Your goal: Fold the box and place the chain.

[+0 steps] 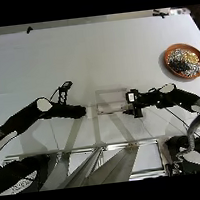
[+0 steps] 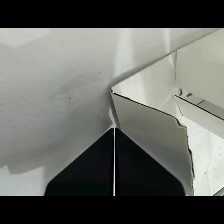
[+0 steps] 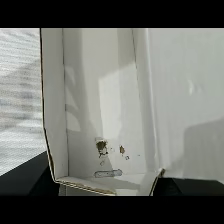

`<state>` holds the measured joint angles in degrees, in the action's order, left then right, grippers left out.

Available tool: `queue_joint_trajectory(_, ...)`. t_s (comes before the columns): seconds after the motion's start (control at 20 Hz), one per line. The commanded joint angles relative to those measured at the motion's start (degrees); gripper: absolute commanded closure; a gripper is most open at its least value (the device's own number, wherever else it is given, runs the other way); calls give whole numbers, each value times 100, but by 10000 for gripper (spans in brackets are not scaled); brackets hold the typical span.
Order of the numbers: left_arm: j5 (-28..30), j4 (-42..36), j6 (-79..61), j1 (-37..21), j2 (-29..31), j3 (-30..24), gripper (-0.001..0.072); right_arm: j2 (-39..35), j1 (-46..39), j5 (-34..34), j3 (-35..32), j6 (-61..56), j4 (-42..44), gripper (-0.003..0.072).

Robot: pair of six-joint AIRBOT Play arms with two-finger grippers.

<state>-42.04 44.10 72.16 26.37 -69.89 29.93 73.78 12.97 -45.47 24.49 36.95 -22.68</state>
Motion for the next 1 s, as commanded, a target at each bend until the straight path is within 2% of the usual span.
queue_joint_trajectory(0.0,68,-68,-33,55,-7,7,708,2,0,-2,2,-2,2,223)
queue_joint_trajectory(0.5,68,-42,-13,83,-4,7,708,2,0,-2,2,-2,2,223)
queue_joint_trajectory(0.9,197,-1032,-717,299,22,22,692,2,0,-2,2,-2,0,223)
queue_joint_trajectory(0.95,192,-1088,-767,313,37,22,665,2,0,-2,2,-2,0,223)
